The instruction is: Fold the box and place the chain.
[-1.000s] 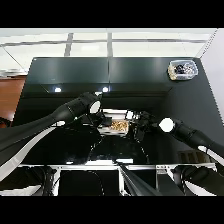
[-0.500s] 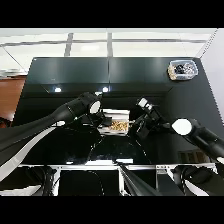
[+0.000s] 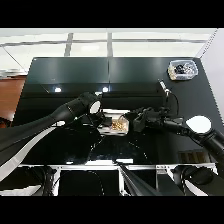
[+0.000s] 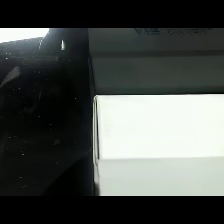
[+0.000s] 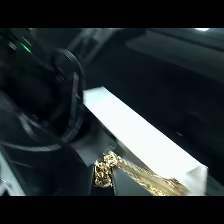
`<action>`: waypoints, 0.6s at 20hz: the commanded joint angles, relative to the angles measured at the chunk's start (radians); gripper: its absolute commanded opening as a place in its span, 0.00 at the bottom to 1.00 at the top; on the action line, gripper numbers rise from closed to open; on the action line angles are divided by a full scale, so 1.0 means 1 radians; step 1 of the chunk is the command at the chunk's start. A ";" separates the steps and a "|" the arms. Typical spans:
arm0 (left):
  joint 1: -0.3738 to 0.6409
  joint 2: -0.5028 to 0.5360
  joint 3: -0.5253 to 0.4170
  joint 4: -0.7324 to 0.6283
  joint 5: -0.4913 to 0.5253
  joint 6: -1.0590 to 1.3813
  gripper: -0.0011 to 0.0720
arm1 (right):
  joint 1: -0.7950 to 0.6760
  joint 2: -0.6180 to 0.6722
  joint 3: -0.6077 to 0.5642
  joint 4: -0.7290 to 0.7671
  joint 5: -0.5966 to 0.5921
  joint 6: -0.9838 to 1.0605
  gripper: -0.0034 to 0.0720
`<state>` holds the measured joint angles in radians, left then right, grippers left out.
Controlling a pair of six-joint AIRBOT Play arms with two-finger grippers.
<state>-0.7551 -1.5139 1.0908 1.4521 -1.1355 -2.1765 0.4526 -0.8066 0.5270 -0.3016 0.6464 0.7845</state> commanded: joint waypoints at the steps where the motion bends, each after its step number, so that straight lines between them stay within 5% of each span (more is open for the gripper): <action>1: 0.000 0.000 0.001 0.001 0.001 0.000 0.05 | 0.020 0.003 0.002 0.036 -0.006 0.002 0.42; 11: 0.000 0.001 0.008 -0.006 -0.023 -0.008 0.06 | -0.033 0.004 0.002 -0.134 -0.028 0.005 0.42; 12: -0.001 0.005 0.016 -0.006 -0.041 -0.018 0.16 | -0.033 0.004 0.002 -0.140 -0.018 0.005 0.42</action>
<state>-0.7551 -1.5127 1.0966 1.4471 -1.1397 -2.1792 0.4267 -0.8036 0.5274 -0.4183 0.6186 0.7876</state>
